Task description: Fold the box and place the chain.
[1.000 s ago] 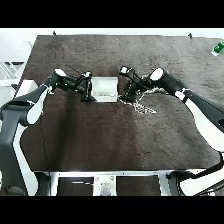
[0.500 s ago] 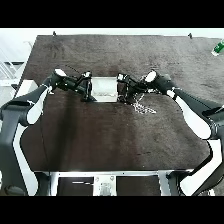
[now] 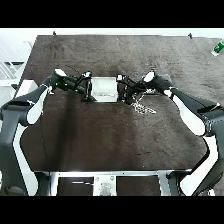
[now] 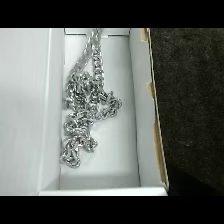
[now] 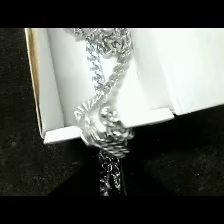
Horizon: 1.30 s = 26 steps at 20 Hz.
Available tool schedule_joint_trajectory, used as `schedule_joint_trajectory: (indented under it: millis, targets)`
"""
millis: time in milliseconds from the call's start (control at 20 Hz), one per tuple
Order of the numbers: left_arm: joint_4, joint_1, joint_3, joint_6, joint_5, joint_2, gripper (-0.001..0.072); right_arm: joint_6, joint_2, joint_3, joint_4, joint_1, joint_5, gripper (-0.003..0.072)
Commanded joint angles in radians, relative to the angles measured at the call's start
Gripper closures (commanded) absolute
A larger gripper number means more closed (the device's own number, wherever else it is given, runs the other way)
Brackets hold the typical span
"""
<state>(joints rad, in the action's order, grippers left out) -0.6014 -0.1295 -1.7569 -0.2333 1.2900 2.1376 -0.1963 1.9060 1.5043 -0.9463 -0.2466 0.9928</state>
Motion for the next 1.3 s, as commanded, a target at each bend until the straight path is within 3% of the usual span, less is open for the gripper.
schedule_joint_trajectory:
  millis: [0,500,700,950,1250]
  targets:
    - [0.0,0.0,-0.001,0.0,0.0,-0.001,0.0199,-0.021,-0.009,0.015,-0.008,0.0,0.065,0.0677]
    - [0.0,0.0,-0.001,0.0,0.0,-0.001,0.02,-0.033,-0.23,0.045,0.023,-0.021,0.119,0.0679]
    - [0.0,0.0,-0.001,0.0,0.0,-0.001,0.0199,-0.032,-0.244,0.129,0.071,-0.047,0.108,0.0678]
    - [0.0,0.0,-0.001,-0.001,0.0,-0.001,0.02,-0.031,-0.244,0.281,0.135,-0.086,-0.017,0.068]
    - [0.0,0.0,-0.001,-0.001,0.0,-0.001,0.0199,-0.032,-0.213,0.301,0.158,-0.177,-0.148,0.068]
